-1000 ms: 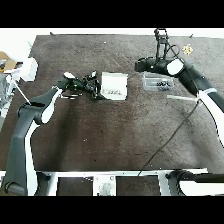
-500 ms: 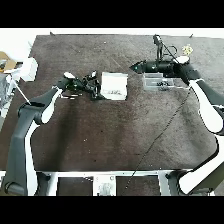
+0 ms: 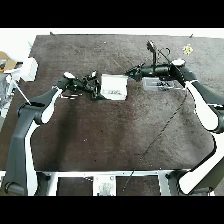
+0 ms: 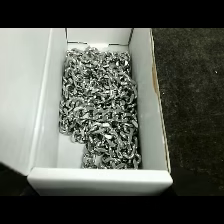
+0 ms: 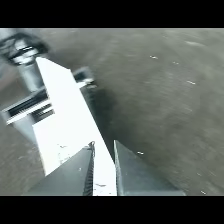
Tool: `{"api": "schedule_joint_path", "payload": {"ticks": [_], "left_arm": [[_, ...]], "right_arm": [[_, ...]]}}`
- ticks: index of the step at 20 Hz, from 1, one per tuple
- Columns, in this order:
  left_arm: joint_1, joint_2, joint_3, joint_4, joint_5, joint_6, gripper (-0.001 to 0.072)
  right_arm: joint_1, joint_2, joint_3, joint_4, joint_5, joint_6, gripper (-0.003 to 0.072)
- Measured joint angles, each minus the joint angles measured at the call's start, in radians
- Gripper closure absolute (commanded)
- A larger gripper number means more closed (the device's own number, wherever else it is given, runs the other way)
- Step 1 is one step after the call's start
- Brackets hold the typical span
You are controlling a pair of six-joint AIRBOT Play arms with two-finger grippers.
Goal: Fold the box and place the chain.
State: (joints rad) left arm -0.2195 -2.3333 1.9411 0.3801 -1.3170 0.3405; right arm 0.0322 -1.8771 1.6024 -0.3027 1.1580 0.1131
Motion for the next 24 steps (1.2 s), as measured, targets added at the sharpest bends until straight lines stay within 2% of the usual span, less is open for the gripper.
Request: {"api": "schedule_joint_path", "payload": {"ticks": [2, 3, 8, 9, 10, 24], "left_arm": [[0.000, 0.000, 0.000, 0.000, 0.000, 0.000, 0.0506], [0.000, 0.000, 0.000, 0.000, 0.000, 0.000, 0.0506], [0.000, 0.000, 0.000, 0.000, 0.000, 0.000, 0.0506], [0.000, 0.000, 0.000, 0.000, 0.000, 0.000, 0.0506], [0.000, 0.000, 0.000, 0.000, 0.000, 0.000, 0.0506], [0.000, 0.000, 0.000, 0.000, 0.001, 0.000, 0.0506]], "right_arm": [[0.017, 0.034, -0.058, -0.013, -0.002, -0.054, 0.0524], [0.027, 0.051, -0.095, -0.016, -0.014, -0.087, 0.0457], [0.066, 0.086, -0.227, -0.006, -0.075, -0.235, 0.0458], [0.075, 0.088, -0.240, -0.005, -0.086, -0.261, 0.0434], [0.084, 0.090, -0.249, 0.000, -0.097, -0.288, 0.0342], [0.135, 0.080, -0.273, -0.003, -0.180, -0.470, 0.0348]]}}
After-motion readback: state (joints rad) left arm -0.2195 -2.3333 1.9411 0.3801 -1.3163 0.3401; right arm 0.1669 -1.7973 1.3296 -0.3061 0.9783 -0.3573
